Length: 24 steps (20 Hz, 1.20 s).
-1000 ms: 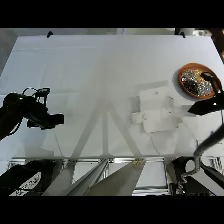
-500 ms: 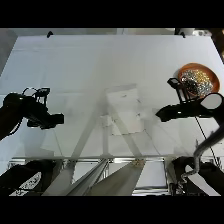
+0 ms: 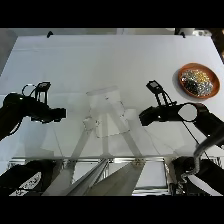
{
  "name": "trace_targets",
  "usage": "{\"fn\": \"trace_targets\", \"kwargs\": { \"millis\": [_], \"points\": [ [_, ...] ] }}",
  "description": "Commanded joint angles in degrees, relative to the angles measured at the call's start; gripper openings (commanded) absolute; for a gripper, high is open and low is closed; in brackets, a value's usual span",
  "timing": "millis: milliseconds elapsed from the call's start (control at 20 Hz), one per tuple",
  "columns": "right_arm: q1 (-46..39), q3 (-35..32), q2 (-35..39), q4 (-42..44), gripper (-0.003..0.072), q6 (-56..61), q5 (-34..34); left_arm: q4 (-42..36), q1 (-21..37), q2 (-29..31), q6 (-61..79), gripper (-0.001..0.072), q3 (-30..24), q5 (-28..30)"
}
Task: Fold the box and place the chain.
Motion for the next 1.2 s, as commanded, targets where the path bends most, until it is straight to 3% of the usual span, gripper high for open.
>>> {"fn": "trace_targets", "kwargs": {
  "millis": [0,50,100,400,550,700,950,1150],
  "points": [
    [1.4,0.0,-0.7,-0.9,0.0011,1.2,-1.5,0.6,0.0,0.0,2.9,0.028,0.0,-2.3],
    [1.4,0.0,-0.8,-1.1,0.0011,1.2,-1.6,-0.3,0.0,0.0,4.9,0.034,0.0,-4.7],
    [1.4,0.0,-0.8,-1.1,0.0011,1.2,-1.7,-2.7,0.0,0.0,8.2,0.0695,0.0,-6.9],
    [1.4,0.0,-0.8,-1.1,0.0012,1.2,-1.7,-32.4,0.0,-0.1,39.9,0.0697,0.0,-18.0],
    [1.4,0.0,-0.8,-1.1,0.0012,1.2,-1.7,-43.5,0.0,-2.9,45.8,0.0694,0.0,-17.1],
    [1.4,0.0,-0.8,-1.0,0.0012,1.2,-1.7,-55.4,0.0,-9.9,57.4,0.0694,0.2,-15.9],
    [1.4,0.0,-0.8,-1.0,0.0012,1.2,-1.5,-59.1,0.0,-19.0,65.9,0.0694,5.6,-11.6],
    [1.4,0.0,-0.8,-0.8,0.0012,1.2,-1.4,-56.4,2.3,-18.1,67.7,0.0696,6.4,-11.6]
  ]
}}
